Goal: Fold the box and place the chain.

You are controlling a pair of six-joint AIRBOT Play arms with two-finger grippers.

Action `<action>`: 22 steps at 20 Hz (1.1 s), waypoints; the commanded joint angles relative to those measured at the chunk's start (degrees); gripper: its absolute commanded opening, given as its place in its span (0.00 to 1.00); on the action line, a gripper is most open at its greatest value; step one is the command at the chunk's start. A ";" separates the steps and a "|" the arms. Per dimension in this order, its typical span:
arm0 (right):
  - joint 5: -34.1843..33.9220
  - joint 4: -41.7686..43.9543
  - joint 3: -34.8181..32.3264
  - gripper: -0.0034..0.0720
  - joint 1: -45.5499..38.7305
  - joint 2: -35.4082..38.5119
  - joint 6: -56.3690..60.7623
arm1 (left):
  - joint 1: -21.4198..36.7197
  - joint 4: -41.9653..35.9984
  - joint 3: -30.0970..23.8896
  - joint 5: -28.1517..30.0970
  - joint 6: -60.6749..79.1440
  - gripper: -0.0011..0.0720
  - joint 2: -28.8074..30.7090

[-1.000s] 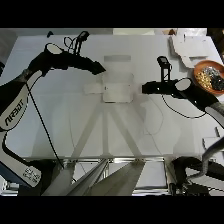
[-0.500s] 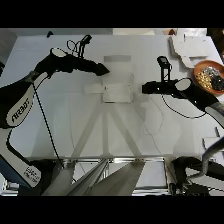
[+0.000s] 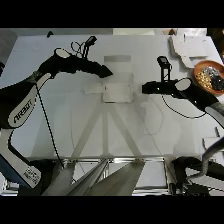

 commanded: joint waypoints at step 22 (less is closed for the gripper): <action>0.02 0.00 -0.02 0.07 0.04 0.02 0.02 | -2.10 0.85 0.04 1.42 17.11 0.03 0.07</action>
